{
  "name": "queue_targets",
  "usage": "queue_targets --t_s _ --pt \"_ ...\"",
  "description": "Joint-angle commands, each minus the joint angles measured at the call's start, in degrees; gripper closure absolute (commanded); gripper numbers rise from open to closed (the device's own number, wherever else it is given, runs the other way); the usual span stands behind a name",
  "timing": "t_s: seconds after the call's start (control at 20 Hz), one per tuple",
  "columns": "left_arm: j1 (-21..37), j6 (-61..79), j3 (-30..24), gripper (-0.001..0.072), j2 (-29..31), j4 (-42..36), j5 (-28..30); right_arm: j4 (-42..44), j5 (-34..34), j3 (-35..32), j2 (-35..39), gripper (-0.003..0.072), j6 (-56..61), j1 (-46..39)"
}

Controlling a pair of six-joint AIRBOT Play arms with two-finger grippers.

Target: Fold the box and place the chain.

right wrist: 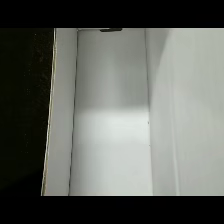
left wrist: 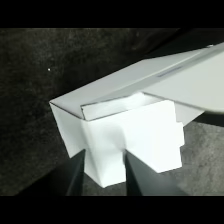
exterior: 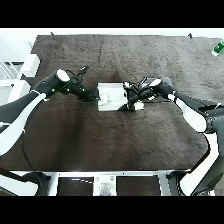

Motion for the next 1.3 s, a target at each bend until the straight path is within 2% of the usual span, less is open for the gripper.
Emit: queue_targets --t_s 0.0,0.2,0.8,1.25 --pt "-0.5 -3.2 0.5 0.0398 0.0 2.3 0.6 0.0 0.0 0.0 0.0 0.0142 0.0 0.1" --pt "-0.6 -5.1 1.1 0.0398 -0.4 2.4 0.8 0.0 0.0 0.0 0.0 0.0142 0.0 0.1" --pt "-5.1 -15.5 2.7 0.0399 -0.6 13.9 3.9 0.0 0.0 0.0 0.0 0.0142 0.0 0.1" --pt "-6.7 -22.9 15.7 0.0399 -10.9 22.3 -9.5 0.0 0.0 0.0 0.0 0.0142 0.0 0.1"
